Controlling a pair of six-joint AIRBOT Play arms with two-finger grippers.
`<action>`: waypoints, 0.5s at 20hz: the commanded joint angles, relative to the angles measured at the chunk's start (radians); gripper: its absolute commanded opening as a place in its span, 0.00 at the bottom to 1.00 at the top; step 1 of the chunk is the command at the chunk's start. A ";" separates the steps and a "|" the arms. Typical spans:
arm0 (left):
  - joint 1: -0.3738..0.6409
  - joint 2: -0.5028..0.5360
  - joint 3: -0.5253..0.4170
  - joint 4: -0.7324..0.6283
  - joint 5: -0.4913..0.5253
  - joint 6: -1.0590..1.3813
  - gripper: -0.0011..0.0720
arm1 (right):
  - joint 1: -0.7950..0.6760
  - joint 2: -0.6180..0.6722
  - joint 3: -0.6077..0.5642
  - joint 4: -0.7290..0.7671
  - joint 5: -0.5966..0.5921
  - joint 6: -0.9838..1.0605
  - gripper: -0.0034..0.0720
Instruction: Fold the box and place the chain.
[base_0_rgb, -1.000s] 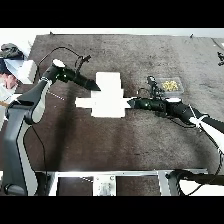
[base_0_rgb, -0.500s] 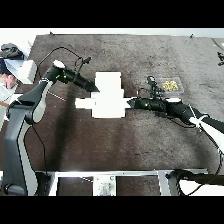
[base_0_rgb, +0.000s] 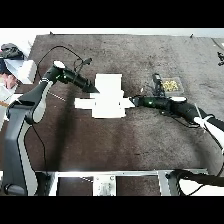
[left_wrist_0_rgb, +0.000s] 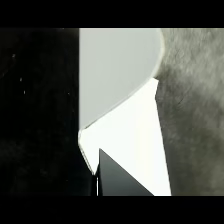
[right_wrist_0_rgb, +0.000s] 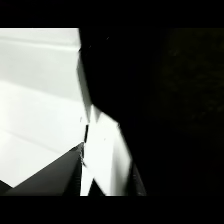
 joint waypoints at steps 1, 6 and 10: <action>0.000 0.000 0.000 -0.001 0.002 0.216 0.03 | -0.071 0.039 0.005 0.009 0.003 0.005 0.47; 0.000 0.013 0.000 -0.003 0.094 0.283 0.02 | -0.098 0.043 0.005 0.007 0.015 0.004 0.47; 0.000 0.021 -0.034 -0.026 0.113 0.396 0.02 | -0.098 0.043 0.005 0.007 0.005 0.000 0.47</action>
